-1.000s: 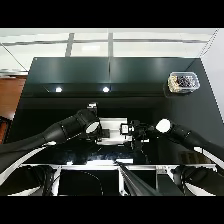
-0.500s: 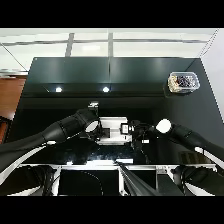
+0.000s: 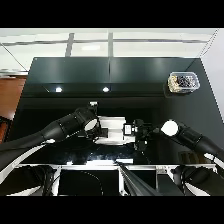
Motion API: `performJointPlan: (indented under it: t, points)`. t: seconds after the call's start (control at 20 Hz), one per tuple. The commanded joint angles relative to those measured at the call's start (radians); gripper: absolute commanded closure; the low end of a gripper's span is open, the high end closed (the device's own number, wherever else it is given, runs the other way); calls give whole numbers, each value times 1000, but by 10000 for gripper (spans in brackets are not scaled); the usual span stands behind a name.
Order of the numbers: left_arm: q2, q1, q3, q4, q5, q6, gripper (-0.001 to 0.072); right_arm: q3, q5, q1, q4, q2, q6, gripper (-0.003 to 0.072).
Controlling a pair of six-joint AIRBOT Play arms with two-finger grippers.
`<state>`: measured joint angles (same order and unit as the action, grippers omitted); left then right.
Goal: Fold the box and place the chain.
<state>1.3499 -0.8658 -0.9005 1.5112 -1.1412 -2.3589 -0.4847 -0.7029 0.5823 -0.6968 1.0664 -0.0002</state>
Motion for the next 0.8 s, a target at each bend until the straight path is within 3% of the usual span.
performJointPlan:
  t: [0.0,0.1,0.15,0.45,0.75]
  points:
    - [0,1,0,0,8,3,682,0,-9,2,-11,-3,-29,161]
    - [0,1,0,0,15,2,682,0,-12,2,-11,-2,-14,474]
    - [0,1,0,-1,19,2,682,0,-11,2,-8,-2,-14,515]
    - [0,1,0,-2,22,2,682,0,56,51,223,64,-11,517]
    - [0,1,0,-2,23,3,682,0,93,105,232,105,21,518]
